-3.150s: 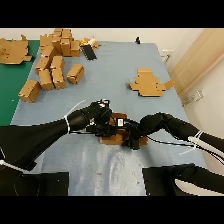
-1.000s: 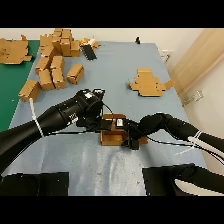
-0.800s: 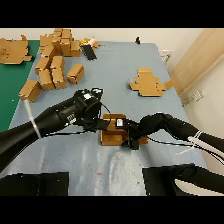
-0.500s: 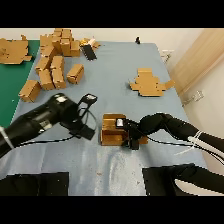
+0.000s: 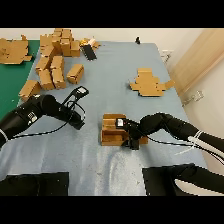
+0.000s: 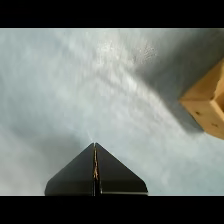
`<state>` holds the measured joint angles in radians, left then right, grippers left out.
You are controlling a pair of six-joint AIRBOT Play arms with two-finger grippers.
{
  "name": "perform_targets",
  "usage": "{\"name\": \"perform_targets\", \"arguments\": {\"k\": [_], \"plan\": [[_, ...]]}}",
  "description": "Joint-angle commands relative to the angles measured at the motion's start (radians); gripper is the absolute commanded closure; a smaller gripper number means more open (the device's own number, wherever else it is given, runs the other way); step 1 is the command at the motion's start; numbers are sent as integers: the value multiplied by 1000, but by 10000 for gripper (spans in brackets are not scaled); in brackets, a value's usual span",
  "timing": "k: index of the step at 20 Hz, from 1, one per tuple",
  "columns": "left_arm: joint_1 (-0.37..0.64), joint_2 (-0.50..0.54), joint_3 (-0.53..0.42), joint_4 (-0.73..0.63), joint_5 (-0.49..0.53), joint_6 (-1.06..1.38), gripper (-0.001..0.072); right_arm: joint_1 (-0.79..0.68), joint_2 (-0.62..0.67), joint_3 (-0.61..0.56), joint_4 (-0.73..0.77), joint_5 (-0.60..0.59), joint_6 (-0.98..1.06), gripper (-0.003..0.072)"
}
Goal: Fold the box.
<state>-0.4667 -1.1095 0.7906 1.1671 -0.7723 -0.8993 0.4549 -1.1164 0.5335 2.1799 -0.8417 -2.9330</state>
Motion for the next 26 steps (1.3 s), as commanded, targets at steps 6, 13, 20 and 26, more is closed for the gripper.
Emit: {"name": "perform_targets", "arguments": {"k": [6, 13, 20, 26], "plan": [[32, -90, -8, -409, -233, 766, 698, 1, 0, 0, 0, -1, 0, 188], [-117, -153, -21, -293, -90, 821, 46, 1, 0, 0, 0, -3, 0, 187], [-181, -162, -21, -383, -29, 798, 18, 1, 0, 0, 0, -5, 0, 187], [-189, -162, -21, -421, -51, 770, 17, 1, 0, 0, 0, -5, 0, 187]]}}
